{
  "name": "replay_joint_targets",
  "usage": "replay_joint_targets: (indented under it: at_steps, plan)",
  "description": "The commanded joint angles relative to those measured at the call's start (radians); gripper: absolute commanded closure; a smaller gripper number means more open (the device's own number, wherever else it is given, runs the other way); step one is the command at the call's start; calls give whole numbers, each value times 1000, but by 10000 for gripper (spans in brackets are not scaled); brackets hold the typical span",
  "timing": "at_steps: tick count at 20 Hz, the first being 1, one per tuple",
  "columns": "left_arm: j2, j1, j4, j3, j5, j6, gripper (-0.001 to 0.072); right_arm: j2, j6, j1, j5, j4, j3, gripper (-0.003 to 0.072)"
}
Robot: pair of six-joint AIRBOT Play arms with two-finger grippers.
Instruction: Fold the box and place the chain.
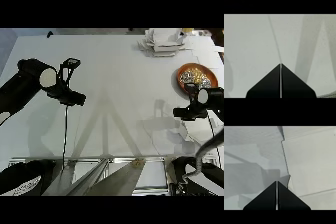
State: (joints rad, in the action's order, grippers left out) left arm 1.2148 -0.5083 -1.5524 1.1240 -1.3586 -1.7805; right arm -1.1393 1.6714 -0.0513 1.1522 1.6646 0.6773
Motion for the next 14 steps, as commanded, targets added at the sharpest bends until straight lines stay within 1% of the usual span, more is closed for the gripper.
replay_joint_targets:
  at_steps: [1, 4, 6, 7, 8, 9, 10, 12, 13, 14]
  plan:
    - [-1, 1, 0, 0, 0, 0, 700, 1, 0, -1, -29, -21, 0, 669]
    - [-1, 1, 0, 0, 0, 0, 700, 1, 56, -1, -56, -83, 8, 669]
    - [-1, 1, 0, 0, 0, 0, 700, 1, -32, -1, 10, -91, 78, 671]
    - [-1, 1, 0, 0, 0, 0, 700, 1, -83, -1, 57, -45, 136, 672]
    - [-1, 1, 0, 0, 0, 0, 700, 1, -89, -3, 89, 46, 194, 673]
    - [-1, 1, 0, 0, 0, 0, 700, 0, -80, -22, 106, 150, 256, 673]
    - [-1, 1, 0, 0, 0, 0, 700, 0, -79, -59, 111, 224, 309, 673]
    - [-1, 1, 0, 0, 0, 0, 700, -11, -92, -177, 98, 344, 387, 673]
    - [-1, 1, 0, 0, 0, 0, 700, -24, -98, -253, 89, 371, 406, 671]
    - [-1, 1, 0, 0, 0, 0, 700, -39, -103, -327, 76, 360, 409, 670]
